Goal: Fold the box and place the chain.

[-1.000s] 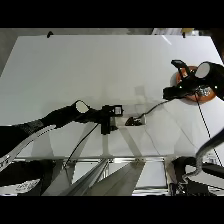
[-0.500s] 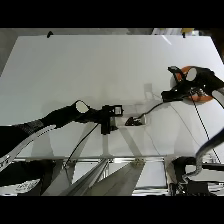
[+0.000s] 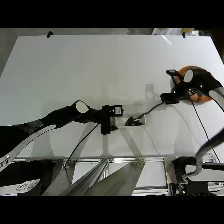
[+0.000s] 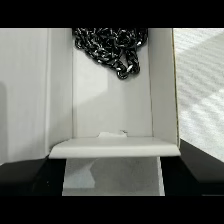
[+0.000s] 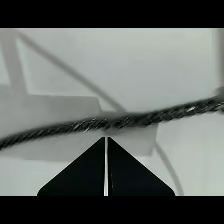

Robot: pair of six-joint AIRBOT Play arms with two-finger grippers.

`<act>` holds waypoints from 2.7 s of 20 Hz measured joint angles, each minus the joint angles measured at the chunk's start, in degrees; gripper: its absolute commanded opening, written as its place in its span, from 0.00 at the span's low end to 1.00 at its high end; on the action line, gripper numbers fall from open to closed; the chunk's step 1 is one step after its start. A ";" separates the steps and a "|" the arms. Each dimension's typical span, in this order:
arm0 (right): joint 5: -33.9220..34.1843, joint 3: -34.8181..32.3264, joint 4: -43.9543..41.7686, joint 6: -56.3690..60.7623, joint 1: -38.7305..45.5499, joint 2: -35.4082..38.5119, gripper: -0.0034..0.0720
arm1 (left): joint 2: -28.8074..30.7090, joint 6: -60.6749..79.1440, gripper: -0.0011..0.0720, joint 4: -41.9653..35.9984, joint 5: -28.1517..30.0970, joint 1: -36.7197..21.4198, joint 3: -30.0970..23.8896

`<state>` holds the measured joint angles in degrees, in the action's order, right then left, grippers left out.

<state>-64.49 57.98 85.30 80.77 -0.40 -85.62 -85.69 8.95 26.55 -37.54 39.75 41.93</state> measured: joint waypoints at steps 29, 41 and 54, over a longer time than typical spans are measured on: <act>7.67 -1.25 1.18 4.96 -2.10 1.42 0.41 | 0.00 0.00 0.39 0.02 0.00 0.00 0.00; 5.68 -2.01 2.16 6.36 -2.10 0.76 0.33 | 0.00 0.00 0.39 0.02 0.00 0.00 0.00; -0.85 -3.56 2.08 -0.37 -2.10 1.20 0.34 | 0.00 0.00 0.39 0.02 -0.02 0.00 0.00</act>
<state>-65.34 54.41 87.37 80.40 -2.50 -84.42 -85.69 8.95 26.57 -37.56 39.75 41.93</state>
